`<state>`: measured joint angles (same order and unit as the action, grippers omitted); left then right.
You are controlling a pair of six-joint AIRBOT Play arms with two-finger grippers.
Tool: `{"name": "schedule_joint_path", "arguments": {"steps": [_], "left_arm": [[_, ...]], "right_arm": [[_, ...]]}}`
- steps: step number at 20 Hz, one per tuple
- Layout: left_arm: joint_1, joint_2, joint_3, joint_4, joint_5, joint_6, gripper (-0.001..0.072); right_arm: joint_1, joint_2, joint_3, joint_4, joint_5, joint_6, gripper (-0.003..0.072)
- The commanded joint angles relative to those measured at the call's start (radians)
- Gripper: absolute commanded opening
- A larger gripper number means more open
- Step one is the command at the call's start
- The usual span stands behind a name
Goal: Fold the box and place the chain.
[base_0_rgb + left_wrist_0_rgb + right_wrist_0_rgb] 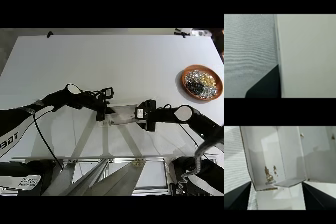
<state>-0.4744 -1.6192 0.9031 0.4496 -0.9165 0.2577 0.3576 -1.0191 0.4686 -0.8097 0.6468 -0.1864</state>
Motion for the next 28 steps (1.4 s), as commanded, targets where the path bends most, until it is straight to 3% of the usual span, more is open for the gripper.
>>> {"name": "schedule_joint_path", "arguments": {"steps": [1,13,28], "left_arm": [[0.0,0.0,0.0,0.0,0.0,0.0,0.0012],[0.0,0.0,0.0,0.0,0.0,0.0,0.0012],[0.0,0.0,0.0,0.0,0.0,0.0,0.0012]], "right_arm": [[-0.02,-0.018,0.001,0.06,0.018,-0.112,0.0682],[-0.077,-0.082,0.001,0.213,0.064,-0.268,0.0682],[-0.135,-0.124,0.048,0.265,0.127,-0.295,0.0682]]}}
